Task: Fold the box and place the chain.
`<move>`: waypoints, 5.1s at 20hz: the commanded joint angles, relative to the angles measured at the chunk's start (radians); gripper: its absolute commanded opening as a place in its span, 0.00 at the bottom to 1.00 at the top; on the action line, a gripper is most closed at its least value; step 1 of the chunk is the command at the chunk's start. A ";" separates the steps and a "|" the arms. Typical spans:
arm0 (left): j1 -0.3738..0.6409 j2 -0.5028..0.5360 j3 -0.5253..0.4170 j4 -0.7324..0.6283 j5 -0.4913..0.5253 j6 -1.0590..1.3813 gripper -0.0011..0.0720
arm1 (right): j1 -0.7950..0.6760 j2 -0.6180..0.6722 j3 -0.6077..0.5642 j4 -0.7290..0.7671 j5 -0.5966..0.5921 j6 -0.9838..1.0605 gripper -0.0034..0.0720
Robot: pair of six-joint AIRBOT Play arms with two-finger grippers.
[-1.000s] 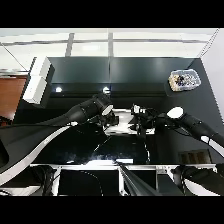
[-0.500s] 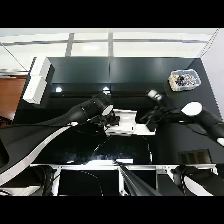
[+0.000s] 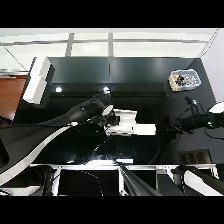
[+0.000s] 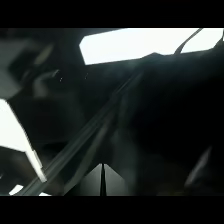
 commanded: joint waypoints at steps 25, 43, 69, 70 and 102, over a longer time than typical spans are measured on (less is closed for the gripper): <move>0.001 0.000 0.001 0.005 -0.005 0.000 0.06 | 0.394 -0.209 0.124 0.436 -0.048 -0.172 0.95; 0.001 0.000 0.001 0.008 0.002 0.000 0.06 | 0.798 -0.200 0.324 -0.170 -0.180 0.513 0.94; 0.001 0.000 0.001 0.008 -0.012 0.003 0.06 | 0.990 -0.241 0.388 -0.502 -0.148 1.037 0.70; 0.001 0.000 0.001 0.008 -0.012 0.003 0.05 | 0.990 -0.243 0.388 -0.502 -0.148 1.036 0.63; 0.001 0.000 0.001 0.008 -0.010 0.003 0.06 | 0.913 -0.035 0.389 -0.440 -0.014 0.818 0.43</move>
